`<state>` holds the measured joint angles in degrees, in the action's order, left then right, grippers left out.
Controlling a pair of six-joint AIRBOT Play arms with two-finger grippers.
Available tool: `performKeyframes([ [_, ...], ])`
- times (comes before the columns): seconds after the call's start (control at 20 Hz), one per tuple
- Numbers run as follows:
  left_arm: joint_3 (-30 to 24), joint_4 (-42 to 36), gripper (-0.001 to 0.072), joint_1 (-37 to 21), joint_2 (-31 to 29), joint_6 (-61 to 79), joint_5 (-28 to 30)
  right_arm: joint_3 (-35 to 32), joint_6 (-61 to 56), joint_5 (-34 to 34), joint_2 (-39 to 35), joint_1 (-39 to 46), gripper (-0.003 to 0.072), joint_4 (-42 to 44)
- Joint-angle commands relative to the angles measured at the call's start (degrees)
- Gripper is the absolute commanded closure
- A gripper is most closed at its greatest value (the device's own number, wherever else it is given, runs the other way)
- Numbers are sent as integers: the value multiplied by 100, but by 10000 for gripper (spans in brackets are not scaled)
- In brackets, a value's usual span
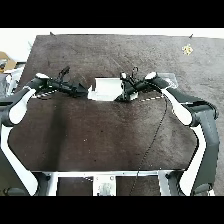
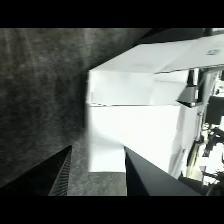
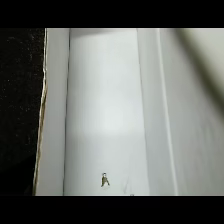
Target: Fold the box and place the chain.
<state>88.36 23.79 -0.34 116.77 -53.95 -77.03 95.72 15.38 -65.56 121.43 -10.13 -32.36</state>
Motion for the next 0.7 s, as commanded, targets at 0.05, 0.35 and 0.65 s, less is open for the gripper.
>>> performKeyframes([
  [0.05,24,-39,347,98,-4,4,-31,0,0,-2,2,-2,249,0],
  [0.35,262,13,346,280,-7,-52,-76,0,0,-2,2,-2,249,0],
  [0.65,925,798,346,610,-7,-872,-256,0,0,-2,2,-2,249,0],
])
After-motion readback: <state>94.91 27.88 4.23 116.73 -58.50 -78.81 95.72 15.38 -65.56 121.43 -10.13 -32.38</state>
